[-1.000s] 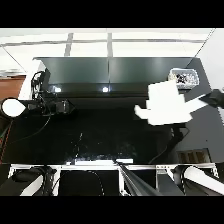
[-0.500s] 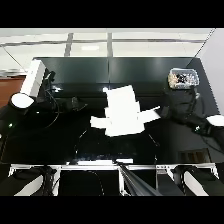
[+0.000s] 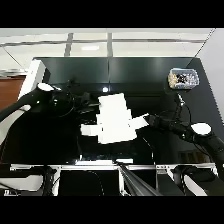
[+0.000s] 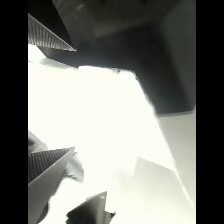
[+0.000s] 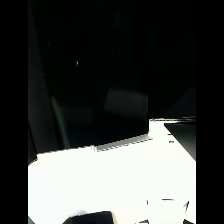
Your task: Fold the box and place the chain.
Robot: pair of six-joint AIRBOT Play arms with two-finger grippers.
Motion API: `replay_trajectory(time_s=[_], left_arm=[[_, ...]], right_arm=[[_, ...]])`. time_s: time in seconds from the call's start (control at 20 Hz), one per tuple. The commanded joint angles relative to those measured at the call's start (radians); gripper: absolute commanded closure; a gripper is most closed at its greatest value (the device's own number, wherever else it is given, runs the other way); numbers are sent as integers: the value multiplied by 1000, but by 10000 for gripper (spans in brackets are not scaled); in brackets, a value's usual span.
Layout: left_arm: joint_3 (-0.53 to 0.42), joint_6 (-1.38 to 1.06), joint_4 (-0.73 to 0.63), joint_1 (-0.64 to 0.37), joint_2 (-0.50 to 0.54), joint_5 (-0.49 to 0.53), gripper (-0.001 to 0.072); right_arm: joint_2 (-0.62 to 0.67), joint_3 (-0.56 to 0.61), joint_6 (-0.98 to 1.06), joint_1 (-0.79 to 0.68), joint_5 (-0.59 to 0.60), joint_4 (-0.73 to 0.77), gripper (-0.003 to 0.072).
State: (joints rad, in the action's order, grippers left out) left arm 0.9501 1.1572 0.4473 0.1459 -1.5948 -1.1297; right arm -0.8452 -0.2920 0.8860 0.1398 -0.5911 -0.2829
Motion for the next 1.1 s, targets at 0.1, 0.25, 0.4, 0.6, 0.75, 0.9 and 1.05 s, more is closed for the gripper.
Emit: replay_trajectory(time_s=[0.1,0.25,0.4,0.6,0.75,0.9,1.05], left_arm=[[74,-11,-45,55,-138,-122,-4],[145,-64,-47,84,-193,-237,-3],[253,-122,-28,107,-253,-394,22],[395,-175,149,140,-305,-494,256],[475,-236,201,160,-346,-603,460],[486,-257,202,161,-346,-577,560],[493,-261,216,158,-345,-592,686]], right_arm=[[1,3,2,13,12,2,671],[1,3,4,13,12,2,671],[1,3,4,13,11,2,671],[1,3,4,13,9,2,671],[1,3,4,13,8,2,671],[1,3,4,12,11,0,671],[1,2,3,6,50,-6,567]])
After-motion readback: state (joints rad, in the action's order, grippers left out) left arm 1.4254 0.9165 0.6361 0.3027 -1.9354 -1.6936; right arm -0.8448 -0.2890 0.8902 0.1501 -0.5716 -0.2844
